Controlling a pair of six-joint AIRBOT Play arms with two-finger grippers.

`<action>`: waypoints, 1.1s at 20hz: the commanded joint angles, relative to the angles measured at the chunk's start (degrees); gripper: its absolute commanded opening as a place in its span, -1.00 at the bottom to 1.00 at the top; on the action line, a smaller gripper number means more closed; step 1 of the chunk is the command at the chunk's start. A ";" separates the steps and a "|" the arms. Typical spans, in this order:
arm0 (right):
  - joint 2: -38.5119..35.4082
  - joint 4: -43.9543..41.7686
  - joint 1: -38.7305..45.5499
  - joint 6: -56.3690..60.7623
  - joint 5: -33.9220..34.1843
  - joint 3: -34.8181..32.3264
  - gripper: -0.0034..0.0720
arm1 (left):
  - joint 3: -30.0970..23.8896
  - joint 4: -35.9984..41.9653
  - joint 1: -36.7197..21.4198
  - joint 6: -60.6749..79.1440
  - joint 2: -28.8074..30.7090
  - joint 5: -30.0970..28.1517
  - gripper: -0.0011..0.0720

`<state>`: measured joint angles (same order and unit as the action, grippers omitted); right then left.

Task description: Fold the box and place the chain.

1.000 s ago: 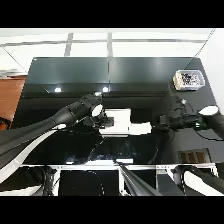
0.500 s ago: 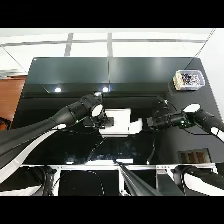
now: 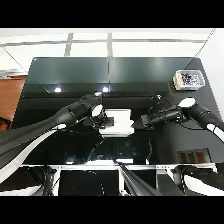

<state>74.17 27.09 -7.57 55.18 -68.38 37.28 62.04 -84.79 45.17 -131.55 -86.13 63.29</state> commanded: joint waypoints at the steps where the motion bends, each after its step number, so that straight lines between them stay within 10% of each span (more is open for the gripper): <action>1: 0.02 0.79 -4.63 3.85 1.42 3.08 0.18 | 0.02 -0.02 -0.04 -0.04 0.00 -0.04 -0.90; 17: 4.00 52.43 -32.02 59.12 9.97 18.97 0.18 | 0.02 -0.02 -0.04 -0.04 0.00 -0.04 -0.90; 22: 5.97 56.57 -34.75 67.67 9.14 19.98 -0.03 | 0.02 -0.02 -0.04 -0.04 0.00 -0.02 -0.90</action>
<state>79.00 79.37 -40.42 116.18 -58.81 56.55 62.04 -84.82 45.17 -131.59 -86.11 63.20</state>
